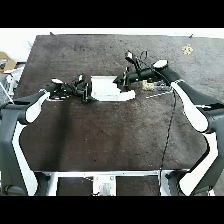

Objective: Fold the box and place the chain.

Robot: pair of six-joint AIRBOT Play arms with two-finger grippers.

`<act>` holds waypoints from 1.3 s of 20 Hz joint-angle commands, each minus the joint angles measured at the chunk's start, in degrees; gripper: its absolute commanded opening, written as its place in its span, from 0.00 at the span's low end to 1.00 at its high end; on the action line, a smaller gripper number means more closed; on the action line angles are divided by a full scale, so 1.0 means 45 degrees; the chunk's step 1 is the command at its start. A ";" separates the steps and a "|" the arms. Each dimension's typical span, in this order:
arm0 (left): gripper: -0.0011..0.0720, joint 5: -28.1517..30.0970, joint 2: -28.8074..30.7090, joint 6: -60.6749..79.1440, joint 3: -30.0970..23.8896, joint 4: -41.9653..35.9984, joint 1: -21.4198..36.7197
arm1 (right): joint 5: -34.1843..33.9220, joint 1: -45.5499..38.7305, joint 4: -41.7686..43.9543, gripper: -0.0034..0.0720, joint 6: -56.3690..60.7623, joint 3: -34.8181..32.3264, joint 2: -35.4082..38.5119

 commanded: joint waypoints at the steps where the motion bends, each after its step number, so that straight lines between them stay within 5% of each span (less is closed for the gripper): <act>1: 0.40 -0.0010 -0.0010 0.0005 -0.0005 0.0005 0.0015 | -0.1739 0.0223 0.0685 0.05 0.0029 0.0010 -0.0588; 21: 0.40 -0.0005 -0.0010 0.0005 -0.0005 0.0010 0.0015 | -0.1506 0.0005 0.0413 0.05 -0.1103 0.0505 -0.1107; 25: 0.40 -0.0005 -0.0010 0.0005 -0.0005 0.0005 0.0015 | -0.0180 -0.0257 -0.2725 0.05 0.0058 0.0559 0.0534; 26: 0.40 -0.0005 -0.0010 0.0000 -0.0005 0.0010 0.0015 | 0.0063 -0.0238 -0.4031 0.21 0.0476 0.0559 0.0894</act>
